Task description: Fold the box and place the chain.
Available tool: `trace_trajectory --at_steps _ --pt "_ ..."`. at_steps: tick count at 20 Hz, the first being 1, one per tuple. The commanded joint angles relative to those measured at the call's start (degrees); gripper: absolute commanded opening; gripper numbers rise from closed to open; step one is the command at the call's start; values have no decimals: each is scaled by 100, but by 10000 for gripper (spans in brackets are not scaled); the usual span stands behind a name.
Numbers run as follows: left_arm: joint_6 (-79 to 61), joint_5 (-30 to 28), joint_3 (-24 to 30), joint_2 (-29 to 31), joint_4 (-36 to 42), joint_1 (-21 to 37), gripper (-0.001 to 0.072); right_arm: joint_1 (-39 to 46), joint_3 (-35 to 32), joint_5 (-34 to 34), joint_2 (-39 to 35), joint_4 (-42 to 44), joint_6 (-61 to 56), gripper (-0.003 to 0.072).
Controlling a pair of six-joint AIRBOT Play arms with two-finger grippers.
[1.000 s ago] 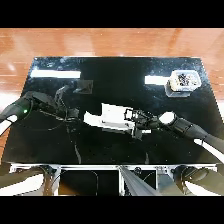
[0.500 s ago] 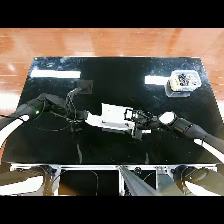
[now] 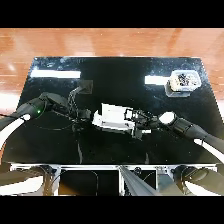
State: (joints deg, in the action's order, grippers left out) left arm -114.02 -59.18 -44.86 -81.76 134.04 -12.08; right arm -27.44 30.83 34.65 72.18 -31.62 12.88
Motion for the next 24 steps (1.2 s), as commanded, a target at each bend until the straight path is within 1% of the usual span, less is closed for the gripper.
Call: trace_trajectory --at_steps 1,2,3,6,9,10,11,15,16,17,19,24 --pt "-20 -448 -284 0 -2 7 479 -7 -2 2 4 -2 0 621" --pt "-17 -553 -374 0 0 4 515 -7 -2 2 4 -2 0 621" --pt "-17 -651 -450 0 0 0 521 -7 -2 2 4 -2 0 621" --pt "-17 -837 -535 0 2 -4 522 -7 -2 2 4 -4 0 620" --pt "-17 -839 -538 0 31 -9 523 -7 -2 2 4 -9 0 619" --pt "-17 -841 -538 0 37 -9 522 -7 -2 2 4 -11 0 588" --pt "-17 -841 -538 0 42 -7 522 -7 -2 2 4 -11 0 497" --pt "-17 -885 -546 0 48 -7 524 -7 -2 2 4 -11 0 494" --pt "-24 -955 -570 0 46 -7 553 -7 -2 2 4 -11 0 494" --pt "-48 -1032 -616 0 44 -7 644 -7 -2 2 4 -11 0 494" --pt "-107 -1117 -734 0 48 -9 642 -7 -2 2 4 -11 0 493" --pt "-107 -1051 -859 -2 39 -219 641 -7 -2 2 4 -11 0 493"
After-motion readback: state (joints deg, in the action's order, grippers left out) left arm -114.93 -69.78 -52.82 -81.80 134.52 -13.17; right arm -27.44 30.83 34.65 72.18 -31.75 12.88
